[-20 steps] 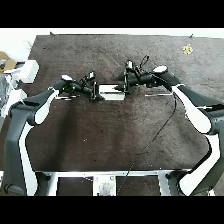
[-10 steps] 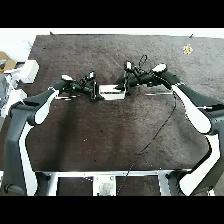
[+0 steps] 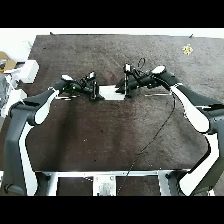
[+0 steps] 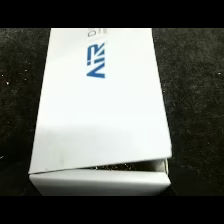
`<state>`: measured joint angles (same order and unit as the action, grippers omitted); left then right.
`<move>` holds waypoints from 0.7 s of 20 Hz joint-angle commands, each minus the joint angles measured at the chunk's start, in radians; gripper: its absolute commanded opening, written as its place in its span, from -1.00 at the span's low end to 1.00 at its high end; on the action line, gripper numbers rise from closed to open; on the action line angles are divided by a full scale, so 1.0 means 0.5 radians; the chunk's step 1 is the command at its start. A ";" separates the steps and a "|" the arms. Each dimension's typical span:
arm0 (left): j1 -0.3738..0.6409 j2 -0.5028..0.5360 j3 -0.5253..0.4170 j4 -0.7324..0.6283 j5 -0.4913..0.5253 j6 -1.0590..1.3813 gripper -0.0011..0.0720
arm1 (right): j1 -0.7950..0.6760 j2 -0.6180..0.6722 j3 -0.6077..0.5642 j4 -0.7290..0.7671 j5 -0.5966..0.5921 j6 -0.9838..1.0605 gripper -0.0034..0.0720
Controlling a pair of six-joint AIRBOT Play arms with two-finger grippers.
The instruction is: Fold the box and place the chain.
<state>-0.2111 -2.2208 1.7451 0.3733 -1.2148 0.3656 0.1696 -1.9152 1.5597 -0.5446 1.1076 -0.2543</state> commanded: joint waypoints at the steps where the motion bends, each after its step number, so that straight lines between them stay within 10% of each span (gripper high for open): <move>1: 0.002 0.000 0.000 0.002 0.000 -0.002 -0.22 | 0.001 -0.002 -0.002 -0.072 0.081 0.063 -0.23; 10: 0.002 0.000 0.000 0.002 0.001 -0.003 -0.22 | 0.000 0.043 0.005 0.607 0.200 0.066 -0.24; 11: 0.002 0.000 0.000 0.001 0.000 -0.003 -0.22 | 0.004 0.043 0.005 0.638 0.197 0.109 -0.33; 12: 0.002 0.000 0.000 0.001 0.000 -0.002 -0.22 | 0.008 0.038 0.005 0.634 0.165 0.177 -0.86; 14: 0.002 0.000 0.000 0.002 0.000 -0.003 -0.22 | 0.009 0.008 0.005 0.603 0.085 0.331 -0.91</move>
<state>-0.2108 -2.2208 1.7451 0.3748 -1.2163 0.3649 0.1715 -1.9011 1.5616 -0.2890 1.1770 -0.1722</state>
